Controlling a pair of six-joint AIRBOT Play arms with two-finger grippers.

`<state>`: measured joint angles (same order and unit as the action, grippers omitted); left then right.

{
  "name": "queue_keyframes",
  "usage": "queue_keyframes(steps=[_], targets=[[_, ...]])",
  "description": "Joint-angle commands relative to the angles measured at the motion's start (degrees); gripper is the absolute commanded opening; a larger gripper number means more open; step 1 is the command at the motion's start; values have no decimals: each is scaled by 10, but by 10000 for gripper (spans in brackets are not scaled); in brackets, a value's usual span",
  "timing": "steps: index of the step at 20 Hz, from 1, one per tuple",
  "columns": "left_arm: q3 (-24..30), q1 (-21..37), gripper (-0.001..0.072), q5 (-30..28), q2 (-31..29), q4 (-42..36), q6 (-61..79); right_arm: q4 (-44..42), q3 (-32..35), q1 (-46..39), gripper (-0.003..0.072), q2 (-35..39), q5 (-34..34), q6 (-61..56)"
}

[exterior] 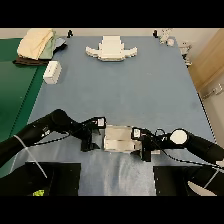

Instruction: Fold the box.

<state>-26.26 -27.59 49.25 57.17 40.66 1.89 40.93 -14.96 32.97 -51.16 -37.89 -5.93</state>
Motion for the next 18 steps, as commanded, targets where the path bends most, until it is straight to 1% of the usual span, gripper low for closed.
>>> queue_keyframes(steps=[1,4,6,8,16,18], targets=[[11,-3,687,-29,44,-75,126,0,0,0,446,0,0,0],[11,-3,687,-43,51,-79,128,0,0,0,446,0,0,0],[12,-7,687,-43,51,-97,132,0,0,0,446,0,0,0],[12,-22,687,-29,51,-110,155,0,0,0,446,0,0,0],[19,-28,687,-28,49,-107,150,0,0,0,446,0,0,0],[29,-28,687,-35,49,-107,150,0,0,0,446,0,0,0]])
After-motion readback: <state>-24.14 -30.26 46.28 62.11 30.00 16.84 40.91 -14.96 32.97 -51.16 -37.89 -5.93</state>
